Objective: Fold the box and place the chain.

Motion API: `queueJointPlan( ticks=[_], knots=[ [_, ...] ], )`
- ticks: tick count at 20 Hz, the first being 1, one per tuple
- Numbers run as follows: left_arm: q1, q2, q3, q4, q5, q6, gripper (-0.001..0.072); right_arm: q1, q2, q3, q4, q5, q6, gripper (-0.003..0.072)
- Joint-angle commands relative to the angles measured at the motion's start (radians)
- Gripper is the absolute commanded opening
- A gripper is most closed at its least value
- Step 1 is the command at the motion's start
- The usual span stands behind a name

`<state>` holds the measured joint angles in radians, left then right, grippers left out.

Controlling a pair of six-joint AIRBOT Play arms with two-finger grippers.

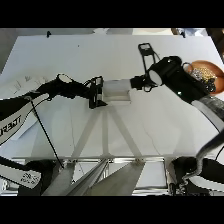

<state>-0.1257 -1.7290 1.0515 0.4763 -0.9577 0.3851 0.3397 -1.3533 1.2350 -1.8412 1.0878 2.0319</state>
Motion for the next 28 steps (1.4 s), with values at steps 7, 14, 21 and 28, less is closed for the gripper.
queueJointPlan(
  ticks=[7, 14, 21, 28],
  knots=[
    [0.000, 0.000, 0.000, 0.000, 0.000, -0.001, 0.0393, -0.535, 0.057, 0.001, -0.021, -0.049, -0.255, 0.0429],
    [0.000, 0.000, 0.000, 0.000, 0.000, 0.000, 0.0393, -0.844, -0.119, 0.001, 0.042, -0.204, -0.394, 0.0429],
    [0.000, 0.000, 0.000, 0.000, 0.000, 0.000, 0.0393, -0.943, -0.332, 0.067, 0.020, -0.298, -0.377, 0.0428],
    [0.000, 0.000, 0.000, 0.000, 0.000, -0.001, 0.0393, -0.952, -0.415, 0.068, 0.052, -0.320, -0.355, 0.0156]
  ],
)
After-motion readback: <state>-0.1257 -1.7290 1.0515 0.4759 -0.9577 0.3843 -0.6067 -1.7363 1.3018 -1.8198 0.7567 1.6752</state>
